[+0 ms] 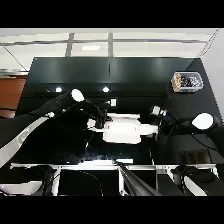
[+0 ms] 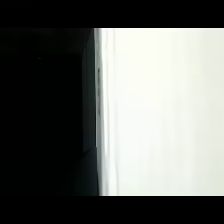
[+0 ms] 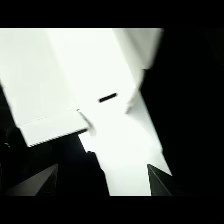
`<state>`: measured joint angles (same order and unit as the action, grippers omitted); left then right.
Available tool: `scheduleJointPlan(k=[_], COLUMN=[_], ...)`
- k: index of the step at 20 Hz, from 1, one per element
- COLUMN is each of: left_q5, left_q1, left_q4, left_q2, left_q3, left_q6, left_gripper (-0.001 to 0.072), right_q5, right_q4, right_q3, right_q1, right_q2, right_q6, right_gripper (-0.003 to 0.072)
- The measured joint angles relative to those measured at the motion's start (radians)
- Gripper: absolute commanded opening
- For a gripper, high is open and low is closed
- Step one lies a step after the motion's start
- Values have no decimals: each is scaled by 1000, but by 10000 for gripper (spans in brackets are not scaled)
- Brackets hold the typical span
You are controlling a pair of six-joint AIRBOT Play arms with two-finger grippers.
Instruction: Fold the box and place the chain.
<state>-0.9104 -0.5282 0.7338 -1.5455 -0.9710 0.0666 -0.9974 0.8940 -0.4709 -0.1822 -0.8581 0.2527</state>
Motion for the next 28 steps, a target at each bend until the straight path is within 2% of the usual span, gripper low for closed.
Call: scheduleJointPlan(k=[6,15,28], left_q5=[-8,-18,-23], left_q1=[-4,-4,-4], left_q4=[19,27,29], left_q2=[-3,-3,-3], left_q3=[-1,-1,-1], left_q6=[7,-31,-48], left_gripper=[28,29,28], right_q5=[71,219,387], right_q4=[-2,-27,-119], right_q3=[75,96,77], right_q1=[-126,-273,-341], right_q2=[-3,-40,-43], right_q6=[-122,-171,-112], right_gripper=[627,627,627])
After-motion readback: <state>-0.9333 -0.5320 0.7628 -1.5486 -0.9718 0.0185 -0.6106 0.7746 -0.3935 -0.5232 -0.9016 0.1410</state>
